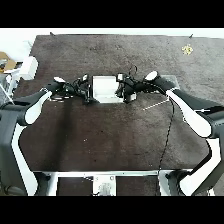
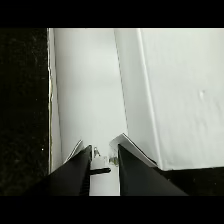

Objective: Fold the box and place the chain.

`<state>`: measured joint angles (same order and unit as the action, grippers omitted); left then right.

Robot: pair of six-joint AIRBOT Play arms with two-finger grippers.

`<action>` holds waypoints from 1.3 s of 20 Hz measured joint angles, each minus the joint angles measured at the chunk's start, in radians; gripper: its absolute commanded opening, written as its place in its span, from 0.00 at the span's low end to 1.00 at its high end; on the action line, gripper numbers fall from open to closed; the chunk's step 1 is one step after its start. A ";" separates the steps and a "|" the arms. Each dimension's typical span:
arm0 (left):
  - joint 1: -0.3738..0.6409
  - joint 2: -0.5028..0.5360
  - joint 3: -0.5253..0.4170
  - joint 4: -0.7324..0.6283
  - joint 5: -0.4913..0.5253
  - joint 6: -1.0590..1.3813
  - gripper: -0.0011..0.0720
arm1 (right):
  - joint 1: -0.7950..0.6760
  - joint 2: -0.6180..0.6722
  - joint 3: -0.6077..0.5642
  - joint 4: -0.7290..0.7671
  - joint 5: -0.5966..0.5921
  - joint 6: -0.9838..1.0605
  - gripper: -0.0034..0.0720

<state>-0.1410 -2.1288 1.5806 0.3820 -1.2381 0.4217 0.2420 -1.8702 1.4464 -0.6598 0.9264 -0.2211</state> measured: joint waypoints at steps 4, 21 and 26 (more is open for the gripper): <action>0.000 0.000 0.000 0.000 0.000 0.000 0.49 | 0.003 -0.012 0.000 0.028 -0.001 -0.018 0.33; 0.000 0.000 0.000 -0.001 0.000 -0.003 0.49 | 0.001 0.014 0.000 -0.090 0.002 0.078 0.23; 0.000 0.000 0.000 -0.001 0.000 -0.003 0.49 | -0.006 0.115 0.001 -0.326 0.006 0.392 0.05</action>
<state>-0.1413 -2.1288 1.5806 0.3809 -1.2381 0.4183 0.2356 -1.7554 1.4471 -0.9859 0.9325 0.1707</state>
